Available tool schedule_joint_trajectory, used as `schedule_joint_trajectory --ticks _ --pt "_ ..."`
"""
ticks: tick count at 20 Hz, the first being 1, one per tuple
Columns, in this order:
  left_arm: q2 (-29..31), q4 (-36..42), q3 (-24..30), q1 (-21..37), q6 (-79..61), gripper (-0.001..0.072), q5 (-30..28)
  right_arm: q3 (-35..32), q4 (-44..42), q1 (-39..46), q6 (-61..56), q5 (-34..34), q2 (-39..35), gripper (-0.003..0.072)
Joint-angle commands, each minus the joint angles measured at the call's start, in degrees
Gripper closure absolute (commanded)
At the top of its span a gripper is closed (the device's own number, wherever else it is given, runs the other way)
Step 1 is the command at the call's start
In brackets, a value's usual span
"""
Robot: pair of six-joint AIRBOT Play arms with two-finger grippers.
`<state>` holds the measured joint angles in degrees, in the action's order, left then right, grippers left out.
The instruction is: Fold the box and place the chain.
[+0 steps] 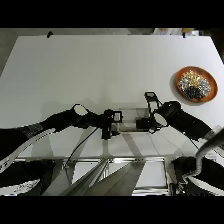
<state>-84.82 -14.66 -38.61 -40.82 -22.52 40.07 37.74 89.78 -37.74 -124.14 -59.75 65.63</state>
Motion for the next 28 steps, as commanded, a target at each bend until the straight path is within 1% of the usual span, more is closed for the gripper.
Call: schedule_joint_trajectory --ticks 1,4,5,6,8,9,10,11,12,15,17,20,22,23,28 --pt "0.00 0.07 0.00 0.02 0.02 0.0438 0.02 0.72 0.55 0.00 6.54 -2.56 -3.19 0.0469" --pt "0.00 0.07 0.00 0.00 0.02 0.0438 0.02 5.66 1.03 0.02 12.52 -8.28 -6.75 0.0459" --pt "0.00 0.07 0.00 0.00 0.02 0.0438 0.02 8.48 1.31 0.02 13.99 -9.92 -7.45 0.0442" --pt "0.00 0.07 0.00 0.02 0.02 0.0438 0.02 12.26 1.46 0.02 15.50 -11.43 -7.87 0.0398" --pt "0.00 0.07 0.00 0.00 0.02 0.0438 0.02 20.35 3.08 0.17 20.48 -12.76 -7.89 0.0393" --pt "0.00 0.04 0.00 0.00 0.02 0.0438 0.02 24.09 4.74 1.31 22.23 -12.61 -7.87 0.0401" --pt "0.00 0.07 0.00 0.00 0.02 0.0438 0.02 26.91 6.38 3.50 23.82 -12.35 -7.74 0.0448" --pt "0.00 0.07 0.00 0.02 0.02 0.0438 0.02 29.11 7.41 7.13 26.43 -12.15 -7.45 0.0531" --pt "0.00 0.04 0.00 0.00 0.02 0.0438 0.04 30.36 7.45 11.56 28.76 -12.17 -6.93 0.0535" --pt "0.00 0.04 0.00 0.00 0.02 0.0438 0.04 30.95 7.15 29.16 34.62 -11.82 -3.76 0.0533" --pt "0.00 0.07 0.00 0.00 0.02 0.0438 0.00 30.95 6.29 40.11 39.21 -9.44 -0.85 0.0533" --pt "0.00 0.07 0.00 0.02 0.02 0.0438 0.02 30.95 4.13 51.41 41.97 -5.57 3.89 0.0533" --pt "0.00 0.07 0.00 0.00 0.02 0.0438 0.02 30.95 3.82 55.60 44.13 -4.26 7.76 0.0525" --pt "0.00 0.07 0.00 0.00 0.04 0.0438 0.02 30.95 3.85 57.02 44.89 -3.80 9.92 0.0488" --pt "0.00 0.04 0.00 0.00 0.02 0.0438 0.02 30.95 3.43 58.34 45.18 -1.97 19.37 0.0484"
